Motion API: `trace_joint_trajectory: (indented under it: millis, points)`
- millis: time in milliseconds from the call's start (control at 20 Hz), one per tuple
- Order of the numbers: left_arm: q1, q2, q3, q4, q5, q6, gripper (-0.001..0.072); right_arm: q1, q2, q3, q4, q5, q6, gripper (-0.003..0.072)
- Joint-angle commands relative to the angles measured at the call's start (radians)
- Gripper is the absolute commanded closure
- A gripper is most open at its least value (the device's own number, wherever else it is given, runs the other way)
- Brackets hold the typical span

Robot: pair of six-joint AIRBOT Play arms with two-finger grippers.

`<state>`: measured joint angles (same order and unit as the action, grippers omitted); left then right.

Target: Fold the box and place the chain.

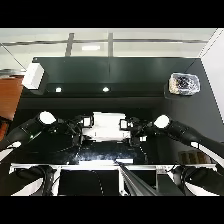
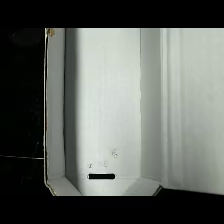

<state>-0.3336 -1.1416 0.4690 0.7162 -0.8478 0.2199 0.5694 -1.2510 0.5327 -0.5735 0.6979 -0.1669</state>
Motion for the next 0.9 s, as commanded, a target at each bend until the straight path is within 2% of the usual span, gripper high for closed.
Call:
trace_joint_trajectory:
  millis: [0, 150, 250, 600, 850]
  points:
    - [0.003, 0.000, 0.001, 0.005, 0.003, 0.000, 0.0225, 0.000, -0.001, 0.001, 0.000, 0.000, 0.000, 0.0485]
    - [0.002, 0.000, 0.002, 0.004, -0.012, 0.001, 0.0231, 0.000, -0.001, 0.001, 0.000, 0.000, 0.000, 0.0485]
    - [0.003, 0.002, 0.002, 0.005, -0.028, 0.001, 0.0413, 0.000, -0.001, 0.001, 0.000, 0.000, 0.000, 0.0485]
    - [0.002, 0.005, 0.002, -0.008, -0.024, 0.001, 0.0432, 0.000, -0.001, 0.001, 0.000, 0.000, 0.000, 0.0485]
    - [0.002, 0.005, 0.002, -0.109, -0.022, 0.001, 0.0431, 0.000, -0.001, 0.001, 0.000, -0.001, 0.000, 0.0485]
